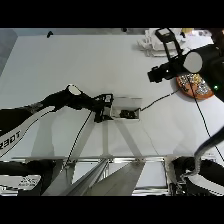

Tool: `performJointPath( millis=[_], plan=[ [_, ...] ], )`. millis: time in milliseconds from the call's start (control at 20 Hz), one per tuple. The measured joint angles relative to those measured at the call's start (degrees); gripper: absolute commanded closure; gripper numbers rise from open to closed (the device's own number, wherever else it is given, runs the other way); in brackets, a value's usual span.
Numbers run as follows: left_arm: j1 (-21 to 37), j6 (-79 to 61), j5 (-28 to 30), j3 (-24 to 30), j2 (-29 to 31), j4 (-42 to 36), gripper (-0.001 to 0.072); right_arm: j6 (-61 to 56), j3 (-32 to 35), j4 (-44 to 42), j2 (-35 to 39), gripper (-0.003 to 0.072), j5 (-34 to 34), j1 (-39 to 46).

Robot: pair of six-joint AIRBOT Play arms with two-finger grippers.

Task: Fold the box and place the chain.

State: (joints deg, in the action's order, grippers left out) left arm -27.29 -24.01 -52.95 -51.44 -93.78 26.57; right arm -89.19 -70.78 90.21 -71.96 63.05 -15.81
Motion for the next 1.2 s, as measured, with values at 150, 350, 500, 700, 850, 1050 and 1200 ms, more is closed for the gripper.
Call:
performJointPath(
  millis=[150,350,500,700,850,1050,1200],
  plan=[
    [0.0,0.0,0.0,0.0,0.0,0.0,0.0459,-0.2,0.8,-2.1,-4.2,0.0415,2.6,5.5],
    [0.0,0.0,0.0,0.0,0.0,0.0,0.0459,1.0,2.9,-5.2,-9.2,0.0415,3.7,8.3],
    [0.0,0.0,0.0,0.0,0.0,0.0,0.0459,1.8,3.7,-7.0,-12.4,0.0414,3.8,9.0],
    [0.0,0.0,0.0,0.0,0.0,0.0,0.0459,2.1,4.1,-7.8,-15.5,0.0367,3.9,9.3],
    [0.0,0.0,0.0,0.0,0.0,0.0,0.0459,2.2,4.2,-8.0,-17.1,0.0368,3.9,9.4],
    [0.0,0.0,0.0,0.0,0.0,0.0,0.0459,2.2,4.2,-8.0,-18.6,0.0370,3.9,9.4],
    [0.0,0.0,0.0,0.0,0.0,0.0,0.0459,2.2,4.2,-7.7,-19.0,0.0369,3.7,9.4]
  ],
)
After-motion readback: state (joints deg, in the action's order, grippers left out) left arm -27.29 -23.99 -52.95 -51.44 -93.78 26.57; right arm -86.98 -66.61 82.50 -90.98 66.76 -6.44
